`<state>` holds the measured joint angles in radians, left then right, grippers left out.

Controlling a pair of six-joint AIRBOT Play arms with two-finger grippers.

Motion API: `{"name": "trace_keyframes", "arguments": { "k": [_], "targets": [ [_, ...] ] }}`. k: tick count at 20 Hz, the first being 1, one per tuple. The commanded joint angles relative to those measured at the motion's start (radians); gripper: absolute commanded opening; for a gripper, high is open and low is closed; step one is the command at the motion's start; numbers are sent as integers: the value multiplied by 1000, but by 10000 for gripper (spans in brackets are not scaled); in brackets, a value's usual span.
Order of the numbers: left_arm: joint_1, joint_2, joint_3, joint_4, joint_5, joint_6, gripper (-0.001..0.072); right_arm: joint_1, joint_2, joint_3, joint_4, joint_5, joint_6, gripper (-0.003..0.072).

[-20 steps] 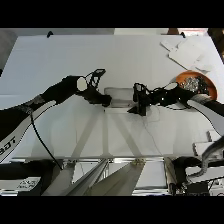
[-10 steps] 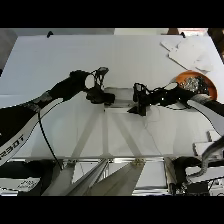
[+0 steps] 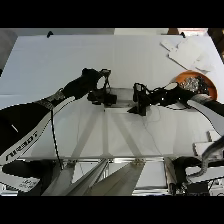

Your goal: Fold the box and place the chain.

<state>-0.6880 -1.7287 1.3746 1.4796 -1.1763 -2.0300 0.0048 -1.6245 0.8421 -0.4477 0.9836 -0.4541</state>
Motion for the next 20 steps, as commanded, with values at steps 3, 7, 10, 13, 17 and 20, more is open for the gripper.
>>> {"name": "trace_keyframes", "arguments": {
  "k": [3, 7, 10, 13, 17, 20],
  "targets": [
    [-4, -8, 8, 41, -57, -41, 385, 0, 0, 0, 0, 0, 0, 400],
    [-5, -10, 8, 16, -13, -84, 385, 0, 0, 0, 0, 0, 0, 400],
    [-5, -20, 8, -6, 6, -126, 383, 0, 0, 0, 0, 0, 0, 400],
    [-5, -35, 8, -6, 6, -132, 311, 0, 0, 0, 0, 0, 0, 400],
    [-5, -38, 8, -2, 18, -129, 7, 0, 0, 0, 0, 0, 0, 400],
    [-4, -38, 8, -3, 32, -129, 8, 0, 0, 0, 0, 0, 0, 400]
  ]
}}
